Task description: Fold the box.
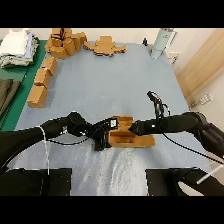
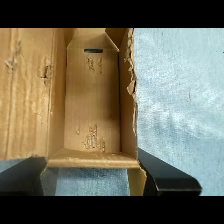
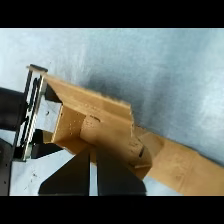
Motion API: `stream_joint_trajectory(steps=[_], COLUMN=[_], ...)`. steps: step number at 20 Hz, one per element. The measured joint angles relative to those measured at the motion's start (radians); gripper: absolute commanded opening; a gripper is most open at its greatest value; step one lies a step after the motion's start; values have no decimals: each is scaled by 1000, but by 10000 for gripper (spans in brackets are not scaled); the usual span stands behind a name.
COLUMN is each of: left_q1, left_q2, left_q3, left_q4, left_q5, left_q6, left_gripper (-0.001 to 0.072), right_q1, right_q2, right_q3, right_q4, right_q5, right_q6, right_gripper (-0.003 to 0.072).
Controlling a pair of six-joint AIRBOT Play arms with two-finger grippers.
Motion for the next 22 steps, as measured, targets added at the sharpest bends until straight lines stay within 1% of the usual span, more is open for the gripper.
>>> stream_joint_trajectory(steps=[4, 7, 11, 20, 22], left_q1=[0, 0, 1, 1, 0], left_q2=[0, 7, 11, -2, -3], left_q3=[2, 4, 5, 5, 5], left_q4=[3, 5, 12, 16, 16], left_q5=[13, 60, 92, 90, 86], left_q6=[10, 21, 27, 31, 32], left_gripper=[300, 300, 300, 299, 300], right_q1=[0, 0, 0, 0, 0], right_q2=[-68, -85, -93, -96, -96], right_q3=[23, 29, 31, 31, 31], right_q4=[3, -4, -8, -9, -9], right_q5=[17, 29, 52, 103, 104], right_q6=[-30, -38, -42, -55, -57], right_gripper=[60, 60, 60, 60, 4])
